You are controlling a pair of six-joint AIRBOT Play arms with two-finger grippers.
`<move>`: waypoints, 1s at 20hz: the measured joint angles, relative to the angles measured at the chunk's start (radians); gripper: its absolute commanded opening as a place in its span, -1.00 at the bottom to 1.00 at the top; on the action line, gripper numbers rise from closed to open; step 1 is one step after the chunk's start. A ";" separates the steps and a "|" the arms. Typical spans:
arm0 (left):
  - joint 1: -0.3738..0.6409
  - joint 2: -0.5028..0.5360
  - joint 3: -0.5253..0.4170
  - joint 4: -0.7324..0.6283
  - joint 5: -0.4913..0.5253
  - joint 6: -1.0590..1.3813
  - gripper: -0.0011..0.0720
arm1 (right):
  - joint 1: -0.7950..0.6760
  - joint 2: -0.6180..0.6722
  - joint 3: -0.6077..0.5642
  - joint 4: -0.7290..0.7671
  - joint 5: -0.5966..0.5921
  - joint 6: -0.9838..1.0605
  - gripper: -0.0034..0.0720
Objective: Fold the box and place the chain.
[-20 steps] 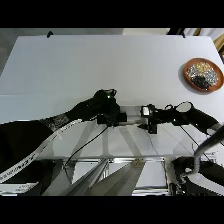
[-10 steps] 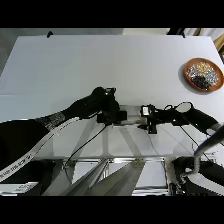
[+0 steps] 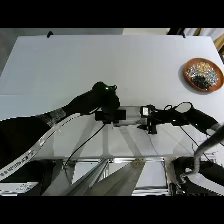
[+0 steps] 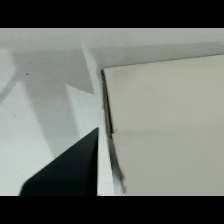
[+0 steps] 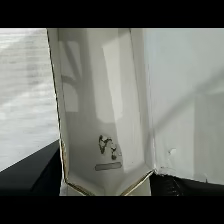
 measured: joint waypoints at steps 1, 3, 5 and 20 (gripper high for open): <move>-0.006 -0.009 0.001 0.001 0.012 0.000 -0.61 | 0.000 0.000 0.000 0.000 0.001 -0.001 0.15; -0.018 -0.025 0.002 0.003 0.020 -0.016 -0.89 | 0.000 0.000 0.000 0.000 0.001 -0.002 0.15; -0.028 -0.034 0.004 0.008 0.019 -0.033 -0.93 | 0.000 0.000 0.000 -0.001 0.002 0.002 0.15; -0.054 -0.055 0.002 0.019 -0.038 -0.055 -0.96 | -0.001 0.000 0.000 -0.002 -0.003 0.001 0.15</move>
